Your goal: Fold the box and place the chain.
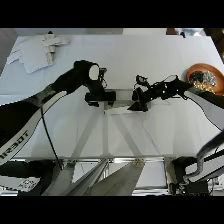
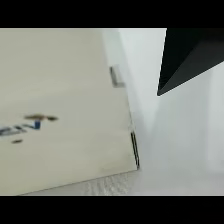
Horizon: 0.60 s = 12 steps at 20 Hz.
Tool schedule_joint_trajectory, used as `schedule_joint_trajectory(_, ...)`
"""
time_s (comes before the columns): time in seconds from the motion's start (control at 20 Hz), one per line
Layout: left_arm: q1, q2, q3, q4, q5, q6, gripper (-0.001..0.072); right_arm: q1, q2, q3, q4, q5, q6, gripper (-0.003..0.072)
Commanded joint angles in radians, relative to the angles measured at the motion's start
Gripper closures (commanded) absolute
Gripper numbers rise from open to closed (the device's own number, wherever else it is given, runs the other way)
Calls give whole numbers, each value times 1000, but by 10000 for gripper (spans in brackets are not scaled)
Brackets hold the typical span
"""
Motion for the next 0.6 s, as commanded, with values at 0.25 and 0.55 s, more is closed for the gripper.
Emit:
schedule_joint_trajectory(0.25, 50, 163, -1, 5, -90, 233, 72, 0, 0, 0, -2, 2, 0, 281)
schedule_joint_trajectory(0.55, 93, 322, -45, 0, 46, 724, 78, 0, 0, 0, -2, 2, 0, 281)
